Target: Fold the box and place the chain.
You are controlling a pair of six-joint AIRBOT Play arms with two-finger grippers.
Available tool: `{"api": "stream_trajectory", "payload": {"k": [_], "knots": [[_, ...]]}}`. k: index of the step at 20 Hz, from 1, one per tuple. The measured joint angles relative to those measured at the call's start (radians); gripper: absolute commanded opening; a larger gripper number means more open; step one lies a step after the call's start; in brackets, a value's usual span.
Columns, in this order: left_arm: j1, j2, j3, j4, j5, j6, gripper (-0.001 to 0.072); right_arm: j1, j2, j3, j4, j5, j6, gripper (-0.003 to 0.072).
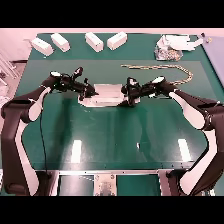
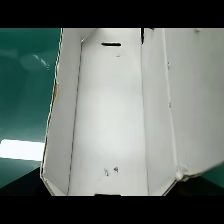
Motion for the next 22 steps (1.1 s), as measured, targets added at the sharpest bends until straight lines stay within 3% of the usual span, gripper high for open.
{"api": "stream_trajectory", "payload": {"k": [13,20,22], "knots": [[0.000,0.000,0.000,0.000,0.005,0.000,0.0019,0.015,-0.024,0.014,0.021,0.012,-0.008,0.0681],[0.000,0.000,0.000,0.000,0.005,0.000,0.0019,0.016,-0.028,0.014,0.013,0.018,-0.002,0.0643],[0.000,0.000,0.000,0.000,0.005,0.000,0.0019,0.016,-0.028,0.014,0.009,0.019,0.001,0.0577]]}}
